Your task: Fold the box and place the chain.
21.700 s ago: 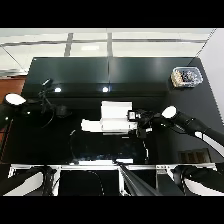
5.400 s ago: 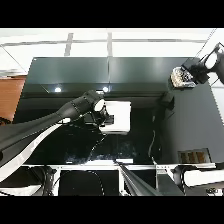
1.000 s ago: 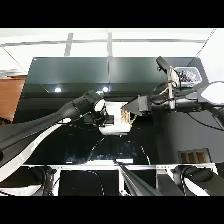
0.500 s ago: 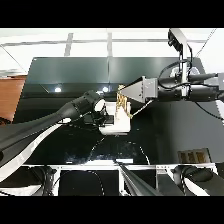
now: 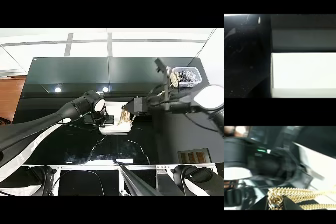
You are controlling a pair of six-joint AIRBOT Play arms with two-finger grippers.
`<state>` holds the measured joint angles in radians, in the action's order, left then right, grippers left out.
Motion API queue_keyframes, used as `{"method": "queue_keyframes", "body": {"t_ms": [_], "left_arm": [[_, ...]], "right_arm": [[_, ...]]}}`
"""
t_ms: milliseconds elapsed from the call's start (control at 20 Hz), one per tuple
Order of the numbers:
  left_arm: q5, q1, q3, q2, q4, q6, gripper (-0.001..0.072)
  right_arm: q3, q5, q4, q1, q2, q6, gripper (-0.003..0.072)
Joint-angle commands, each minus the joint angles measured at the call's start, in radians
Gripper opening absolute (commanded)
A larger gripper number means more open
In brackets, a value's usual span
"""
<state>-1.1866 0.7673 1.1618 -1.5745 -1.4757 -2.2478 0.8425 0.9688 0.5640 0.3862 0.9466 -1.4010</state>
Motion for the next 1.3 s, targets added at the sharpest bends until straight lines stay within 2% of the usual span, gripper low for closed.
{"method": "queue_keyframes", "body": {"t_ms": [0, 150, 200, 250, 300, 400, 550, 650, 750, 800, 850, 1000, 1250], "left_arm": [[-0.001, -0.001, 0.0, 0.0, 0.0, 0.0, 0.0031], [-0.001, -0.001, 0.0, 0.0, 0.0, 0.0, 0.0031], [-0.001, -0.001, 0.0, 0.0, 0.0, 0.0, 0.0031], [-0.001, -0.001, 0.0, 0.0, 0.0, 0.0, 0.0031], [-0.001, -0.001, 0.0, 0.0, 0.0, 0.0, 0.0031], [-0.001, -0.001, 0.0, 0.0, 0.0, 0.0, 0.0031], [-0.001, -0.001, 0.0, 0.0, 0.0, 0.0, 0.0031], [-0.002, -0.001, 0.0, 0.0, 0.0, 0.0, 0.0031], [-0.003, -0.001, 0.0, 0.0, 0.0, 0.0, 0.0031], [-0.003, -0.001, 0.0, 0.0, 0.0, 0.0, 0.0031], [-0.003, -0.001, 0.0, 0.0, 0.0, 0.0, 0.0031], [-0.003, 0.0, 0.0, 0.0, 0.0, 0.0, 0.0031], [-0.003, 0.0, 0.0, 0.0, 0.0, 0.0, 0.0031]], "right_arm": [[-0.134, -0.179, 0.039, 0.048, 0.008, -0.032, 0.0014], [-0.163, -0.248, 0.035, 0.072, 0.055, -0.035, 0.0017], [-0.163, -0.252, 0.035, 0.071, 0.066, -0.035, 0.0059], [-0.163, -0.251, 0.039, 0.068, 0.07, -0.035, 0.0307], [-0.162, -0.248, 0.043, 0.056, 0.07, -0.033, 0.0344], [-0.161, -0.233, 0.06, -0.02, 0.07, -0.024, 0.0344], [-0.161, -0.232, 0.207, -0.216, 0.07, -0.031, 0.0344], [-0.162, -0.289, 0.367, -0.327, 0.074, -0.069, 0.0344], [-0.163, -0.395, 0.551, -0.397, 0.099, -0.233, 0.0363], [-0.163, -0.451, 0.586, -0.423, 0.128, -0.287, 0.0641], [-0.162, -0.496, 0.574, -0.445, 0.166, -0.29, 0.0699], [-0.093, -0.514, 0.533, -0.506, 0.32, -0.29, 0.0695], [0.177, -0.476, 0.529, -0.51, 0.575, -0.293, 0.0694]]}}
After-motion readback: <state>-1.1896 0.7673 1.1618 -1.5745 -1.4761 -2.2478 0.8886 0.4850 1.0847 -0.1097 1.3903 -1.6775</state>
